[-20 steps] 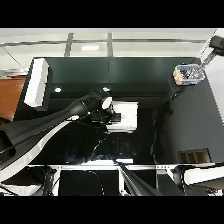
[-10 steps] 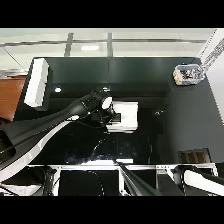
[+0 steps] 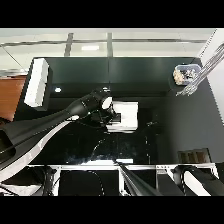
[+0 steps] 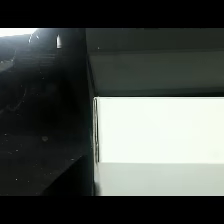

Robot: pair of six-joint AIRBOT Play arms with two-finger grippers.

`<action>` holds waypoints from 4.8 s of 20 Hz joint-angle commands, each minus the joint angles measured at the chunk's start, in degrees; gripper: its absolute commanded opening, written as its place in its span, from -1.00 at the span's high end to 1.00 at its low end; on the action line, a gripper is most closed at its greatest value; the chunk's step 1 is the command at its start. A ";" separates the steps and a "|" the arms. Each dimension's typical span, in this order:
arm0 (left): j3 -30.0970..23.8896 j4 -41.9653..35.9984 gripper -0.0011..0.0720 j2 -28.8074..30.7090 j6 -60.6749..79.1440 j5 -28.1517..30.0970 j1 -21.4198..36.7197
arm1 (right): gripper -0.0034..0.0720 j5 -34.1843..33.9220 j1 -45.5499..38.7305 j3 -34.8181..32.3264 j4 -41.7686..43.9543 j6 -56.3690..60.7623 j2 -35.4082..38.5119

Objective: Fold the box and place the chain.

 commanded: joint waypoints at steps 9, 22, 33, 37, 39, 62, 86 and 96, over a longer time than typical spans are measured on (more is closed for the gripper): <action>-0.02 0.11 0.91 0.00 0.00 0.00 0.02 | 0.88 6.60 16.52 -25.92 10.25 -4.74 5.75; -0.02 0.11 0.91 0.00 0.02 -0.02 0.02 | 0.88 -5.92 23.04 -30.53 31.78 -10.10 5.75; -0.02 0.15 0.91 0.00 0.02 0.00 0.02 | 0.88 -12.94 23.06 -31.39 35.06 -11.67 5.40; -0.02 0.33 0.91 0.00 0.02 0.00 0.02 | 0.88 -15.21 23.06 -38.49 33.33 -10.69 5.07; -0.02 0.33 0.91 0.00 0.02 0.00 0.02 | 0.88 -17.03 23.12 -42.91 33.33 -10.73 4.85; -0.02 0.31 0.91 0.00 0.02 -0.04 0.02 | 0.07 -26.53 32.57 -48.00 22.82 -5.01 -1.57; 3.98 12.11 -0.01 10.40 -2.49 -5.20 -1.42 | 0.11 -10.45 17.33 -45.72 10.56 -6.78 6.19; -13.66 18.18 -0.01 34.73 0.42 -10.34 11.10 | 0.11 -11.23 17.33 -45.72 10.60 -6.71 6.16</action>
